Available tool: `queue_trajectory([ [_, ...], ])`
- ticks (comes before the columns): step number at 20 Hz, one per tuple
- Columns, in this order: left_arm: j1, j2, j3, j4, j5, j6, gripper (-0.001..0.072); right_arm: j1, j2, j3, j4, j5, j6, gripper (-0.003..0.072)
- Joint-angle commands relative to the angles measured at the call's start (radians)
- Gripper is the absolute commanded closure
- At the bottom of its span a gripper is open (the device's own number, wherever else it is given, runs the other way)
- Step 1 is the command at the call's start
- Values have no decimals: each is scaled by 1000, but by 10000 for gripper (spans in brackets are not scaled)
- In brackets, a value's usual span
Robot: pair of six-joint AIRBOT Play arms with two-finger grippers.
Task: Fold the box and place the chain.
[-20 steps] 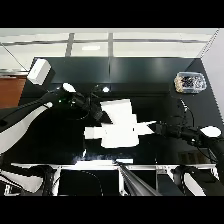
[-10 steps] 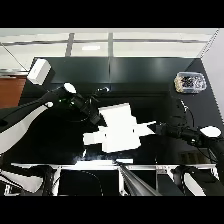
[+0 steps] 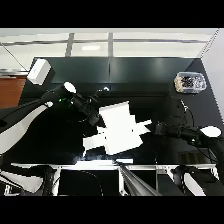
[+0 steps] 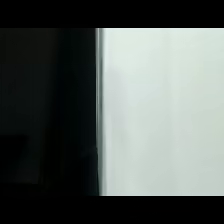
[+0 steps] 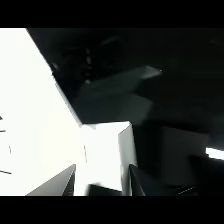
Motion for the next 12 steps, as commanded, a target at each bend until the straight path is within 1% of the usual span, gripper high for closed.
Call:
queue_trajectory([
  [1, 0, 21, 3, 55, -16, -2, 685, 0, 0, 28, -47, 31, -1, 284],
  [3, -6, 56, -5, 113, -53, -28, 686, -1, 0, 106, -167, 70, 18, 294],
  [4, -11, 87, -22, 124, -52, -27, 687, 0, 0, 155, -231, 92, 35, 301],
  [6, -15, 167, -68, 129, 4, 1, 686, 0, 0, 246, -328, 136, 39, 300],
  [7, -15, 215, -97, 133, 53, 31, 686, 0, 0, 286, -353, 163, 39, 300],
  [9, -20, 301, -156, 132, 178, 149, 686, 0, 0, 334, -359, 195, 37, 300],
  [10, -25, 324, -176, 132, 222, 222, 684, 0, 0, 344, -356, 197, 37, 300],
  [12, -37, 324, -181, 155, 220, 385, 684, 0, 0, 348, -343, 188, 37, 300],
])
